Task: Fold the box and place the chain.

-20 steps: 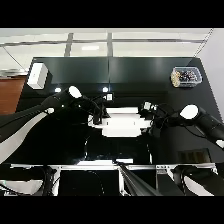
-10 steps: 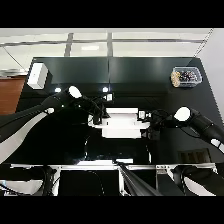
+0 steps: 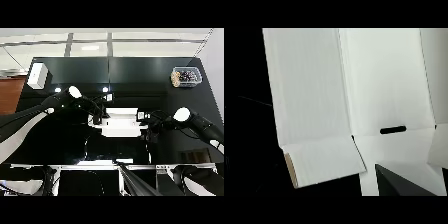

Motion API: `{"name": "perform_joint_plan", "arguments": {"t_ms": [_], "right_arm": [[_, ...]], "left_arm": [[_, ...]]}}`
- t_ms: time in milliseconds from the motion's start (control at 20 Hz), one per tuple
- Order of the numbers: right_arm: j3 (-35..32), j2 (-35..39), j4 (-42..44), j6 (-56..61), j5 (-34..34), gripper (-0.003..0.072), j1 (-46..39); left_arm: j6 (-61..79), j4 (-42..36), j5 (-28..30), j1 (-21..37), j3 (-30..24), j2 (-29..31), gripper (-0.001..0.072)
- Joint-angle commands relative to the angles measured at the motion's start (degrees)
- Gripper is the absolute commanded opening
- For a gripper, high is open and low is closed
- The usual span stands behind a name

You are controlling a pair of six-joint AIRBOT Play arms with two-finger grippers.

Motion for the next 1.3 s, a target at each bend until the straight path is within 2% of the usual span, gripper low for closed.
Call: {"name": "perform_joint_plan", "arguments": {"t_ms": [0, 150, 300, 400, 600, 950, 1250], "right_arm": [[-1.07, -0.04, 5.46, 0.59, -4.42, 0.0706, 1.64], [-1.05, -0.02, 13.31, 3.39, -10.58, 0.0706, 2.89], [-0.81, 0.72, 12.7, 3.5, -10.54, 0.0706, 2.4], [0.04, 2.32, 10.49, 3.02, -10.43, 0.0706, 2.43], [0.61, 3.82, 2.01, -0.42, -17.31, 0.0706, 2.4], [1.01, 3.8, 9.62, -8.61, -17.03, 0.0706, 2.4], [1.16, 3.21, 9.55, -9.64, -16.74, 0.0706, 2.38]], "left_arm": [[-0.02, -0.02, -0.02, -0.02, 0.0, -0.04, 0.0028], [-0.39, -0.04, 0.0, -0.02, 0.0, -0.04, 0.0028], [-0.39, -0.04, 0.0, -0.02, 0.0, -0.04, 0.0028], [-0.39, -0.04, 0.0, -0.02, 0.0, -0.04, 0.0028], [-0.39, -0.02, 0.04, -0.02, 0.0, -0.04, 0.0028], [-0.39, -0.02, 0.02, -0.02, 0.0, -0.04, 0.0028], [-0.39, -0.02, 0.0, -0.02, 0.0, -0.04, 0.0028]]}}
